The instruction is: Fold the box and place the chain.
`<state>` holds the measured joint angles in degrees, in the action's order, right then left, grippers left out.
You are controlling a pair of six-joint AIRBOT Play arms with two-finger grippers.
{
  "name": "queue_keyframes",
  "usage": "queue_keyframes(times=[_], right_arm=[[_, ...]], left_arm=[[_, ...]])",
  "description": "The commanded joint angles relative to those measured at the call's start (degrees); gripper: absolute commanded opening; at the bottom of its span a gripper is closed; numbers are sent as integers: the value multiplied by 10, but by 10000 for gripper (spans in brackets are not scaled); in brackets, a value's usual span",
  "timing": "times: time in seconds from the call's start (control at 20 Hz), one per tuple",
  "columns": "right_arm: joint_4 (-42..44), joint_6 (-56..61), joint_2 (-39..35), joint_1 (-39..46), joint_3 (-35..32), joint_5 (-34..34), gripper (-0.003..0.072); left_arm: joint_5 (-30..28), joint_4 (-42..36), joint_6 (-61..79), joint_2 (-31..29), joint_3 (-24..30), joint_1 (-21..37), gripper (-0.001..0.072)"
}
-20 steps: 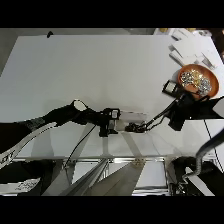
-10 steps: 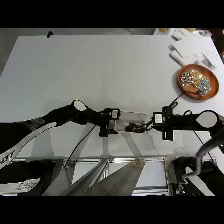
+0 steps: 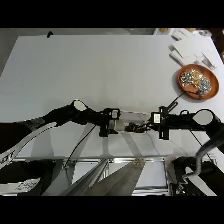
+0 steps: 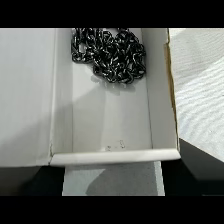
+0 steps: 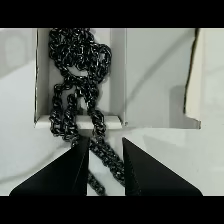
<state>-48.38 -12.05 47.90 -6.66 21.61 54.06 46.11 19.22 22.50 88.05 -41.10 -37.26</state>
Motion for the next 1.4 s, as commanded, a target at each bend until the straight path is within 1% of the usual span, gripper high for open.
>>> queue_keyframes(times=[0.0,0.05,0.1,0.15,0.2,0.25,0.4,0.45,0.55,0.6,0.65,0.8,0.9,1.0,1.1,1.25,1.35], right_arm=[[9,-5,5,-2,0,1,212],[8,-5,8,-8,0,3,174],[8,-5,11,-16,0,4,151],[7,-4,15,-22,0,3,149],[3,-3,16,-23,0,3,80],[-2,4,16,-23,0,2,27],[-22,35,14,-23,0,-3,13],[-40,61,9,-23,1,-13,13],[-104,146,-10,-23,20,-13,13],[-136,198,-21,-23,40,2,13],[-161,252,-31,-23,70,34,13],[-158,380,-39,-34,173,169,12],[-158,463,-39,-66,234,217,12],[-158,532,-39,-111,280,222,12],[-158,580,-39,-162,312,221,12],[-158,638,-39,-221,333,209,12],[-154,667,-39,-241,334,177,12]], left_arm=[[0,0,0,0,0,0,271],[0,0,0,0,0,0,271],[0,0,0,0,0,0,271],[0,0,0,0,0,0,271],[0,0,0,0,0,0,271],[0,0,0,0,0,0,271],[0,0,0,0,0,0,271],[0,0,0,0,0,0,271],[0,0,0,0,0,0,271],[0,0,0,0,0,0,271],[0,0,0,0,0,0,271],[0,0,0,0,0,0,271],[0,0,0,0,0,0,271],[0,0,0,0,0,0,271],[0,0,0,0,0,0,271],[0,0,0,0,0,0,271],[0,0,0,0,0,0,271]])
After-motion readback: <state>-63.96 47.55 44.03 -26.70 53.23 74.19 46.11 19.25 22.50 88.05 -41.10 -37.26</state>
